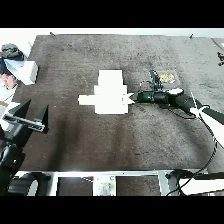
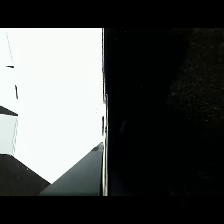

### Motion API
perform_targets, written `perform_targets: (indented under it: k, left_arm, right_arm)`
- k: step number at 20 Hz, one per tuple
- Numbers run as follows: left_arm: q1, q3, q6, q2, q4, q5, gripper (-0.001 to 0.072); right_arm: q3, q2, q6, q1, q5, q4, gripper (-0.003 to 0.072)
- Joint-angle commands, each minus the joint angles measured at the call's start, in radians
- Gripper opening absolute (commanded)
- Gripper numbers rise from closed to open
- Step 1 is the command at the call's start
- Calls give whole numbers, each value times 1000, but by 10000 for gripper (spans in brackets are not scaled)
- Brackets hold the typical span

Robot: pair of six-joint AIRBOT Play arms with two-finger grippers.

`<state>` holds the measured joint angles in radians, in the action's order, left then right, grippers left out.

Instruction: Fold the box and place the chain.

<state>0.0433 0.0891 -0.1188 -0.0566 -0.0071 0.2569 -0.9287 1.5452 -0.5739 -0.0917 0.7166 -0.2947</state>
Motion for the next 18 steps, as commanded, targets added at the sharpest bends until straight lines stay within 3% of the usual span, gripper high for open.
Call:
perform_targets:
  k: [1, 4, 8, 10, 16, 18]
  left_arm:
    - [0, 112, 24, -199, -3, 82, 602]
    - [-1, 280, 24, -510, -3, 138, 602]
    - [0, 577, 28, -930, 0, 409, 602]
    - [0, 747, 93, -1114, 29, 495, 602]
    - [89, 1334, 612, -1582, 505, 682, 602]
    - [109, 1491, 749, -1698, 574, 737, 602]
  right_arm:
    - [0, 18, 6, -1, 6, 23, 14]
    - [0, 18, 61, -1, 15, 86, 14]
    - [0, 18, 67, -1, 16, 83, 14]
    - [0, 19, 85, -2, 16, 82, 14]
    - [0, 19, 111, -1, 16, 90, 14]
    - [0, 19, 116, -1, 17, 91, 15]
